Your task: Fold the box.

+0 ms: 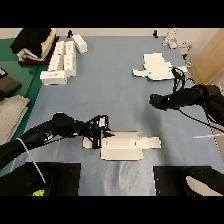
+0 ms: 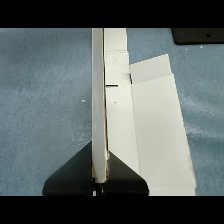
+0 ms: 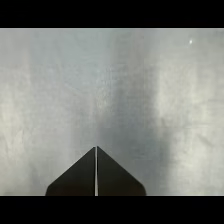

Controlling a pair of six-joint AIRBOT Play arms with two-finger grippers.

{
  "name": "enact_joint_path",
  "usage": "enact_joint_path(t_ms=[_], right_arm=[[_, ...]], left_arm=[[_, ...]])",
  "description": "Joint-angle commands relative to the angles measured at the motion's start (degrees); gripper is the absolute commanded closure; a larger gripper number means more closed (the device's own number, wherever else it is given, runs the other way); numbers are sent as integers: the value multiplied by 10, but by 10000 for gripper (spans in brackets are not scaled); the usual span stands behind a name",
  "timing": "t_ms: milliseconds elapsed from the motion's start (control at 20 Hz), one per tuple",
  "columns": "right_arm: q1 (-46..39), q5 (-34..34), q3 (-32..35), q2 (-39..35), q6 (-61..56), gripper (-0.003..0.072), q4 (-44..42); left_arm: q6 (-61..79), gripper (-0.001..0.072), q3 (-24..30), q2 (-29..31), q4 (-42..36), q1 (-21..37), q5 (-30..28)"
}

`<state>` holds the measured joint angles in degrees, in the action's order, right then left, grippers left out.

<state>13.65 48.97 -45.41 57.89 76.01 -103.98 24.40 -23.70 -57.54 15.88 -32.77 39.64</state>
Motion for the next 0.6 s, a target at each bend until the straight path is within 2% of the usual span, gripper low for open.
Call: enact_joint_path(t_ms=[0,150,300,450,550], right_arm=[[0,56,0,-1,6,685,-4],[8,118,-1,-14,11,685,-2],[52,211,2,-64,-6,686,4],[140,274,27,-135,-79,686,9],[222,285,56,-176,-125,686,5]], left_arm=[[0,696,0,0,0,0,4],[0,696,0,0,0,0,2],[0,696,0,0,0,0,2],[0,697,0,0,0,0,2],[0,696,0,0,0,0,4]])
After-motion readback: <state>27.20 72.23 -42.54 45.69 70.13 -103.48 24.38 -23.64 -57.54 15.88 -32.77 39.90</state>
